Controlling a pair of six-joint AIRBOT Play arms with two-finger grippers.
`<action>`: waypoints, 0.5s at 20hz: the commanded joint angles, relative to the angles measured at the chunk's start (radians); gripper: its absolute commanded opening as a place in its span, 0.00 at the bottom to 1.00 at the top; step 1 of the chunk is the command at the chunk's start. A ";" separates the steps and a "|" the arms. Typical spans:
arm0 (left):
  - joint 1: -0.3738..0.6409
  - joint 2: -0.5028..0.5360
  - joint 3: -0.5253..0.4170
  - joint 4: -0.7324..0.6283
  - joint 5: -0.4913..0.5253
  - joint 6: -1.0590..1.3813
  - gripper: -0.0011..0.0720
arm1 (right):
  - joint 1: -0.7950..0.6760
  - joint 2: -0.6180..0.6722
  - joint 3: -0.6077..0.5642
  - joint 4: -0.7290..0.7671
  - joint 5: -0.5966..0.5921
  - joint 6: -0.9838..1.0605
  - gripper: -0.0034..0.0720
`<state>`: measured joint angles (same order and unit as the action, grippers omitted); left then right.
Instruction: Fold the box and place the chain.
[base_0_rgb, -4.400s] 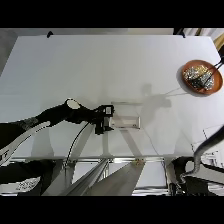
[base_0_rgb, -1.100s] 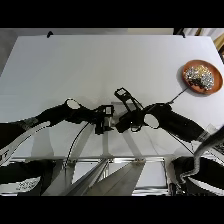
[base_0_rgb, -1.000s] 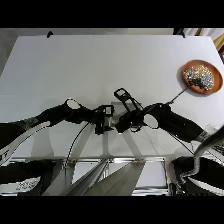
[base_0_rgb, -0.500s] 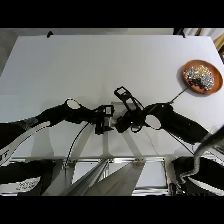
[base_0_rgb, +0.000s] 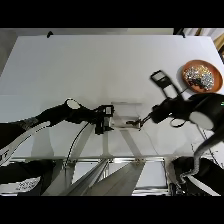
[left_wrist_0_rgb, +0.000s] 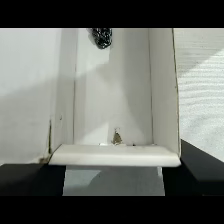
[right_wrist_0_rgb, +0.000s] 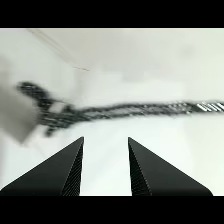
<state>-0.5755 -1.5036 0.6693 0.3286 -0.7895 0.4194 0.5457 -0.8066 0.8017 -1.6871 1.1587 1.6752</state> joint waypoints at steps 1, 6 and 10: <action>0.000 0.000 0.000 0.000 0.000 0.000 0.30 | -0.314 0.034 0.001 -0.035 0.048 -0.053 0.44; 0.000 0.000 0.000 0.000 0.000 0.000 0.30 | -0.594 -0.174 0.001 0.029 -0.053 -0.211 0.44; 0.000 0.000 0.000 0.000 0.000 0.000 0.30 | -0.590 -0.386 0.001 0.151 -0.179 -0.287 0.44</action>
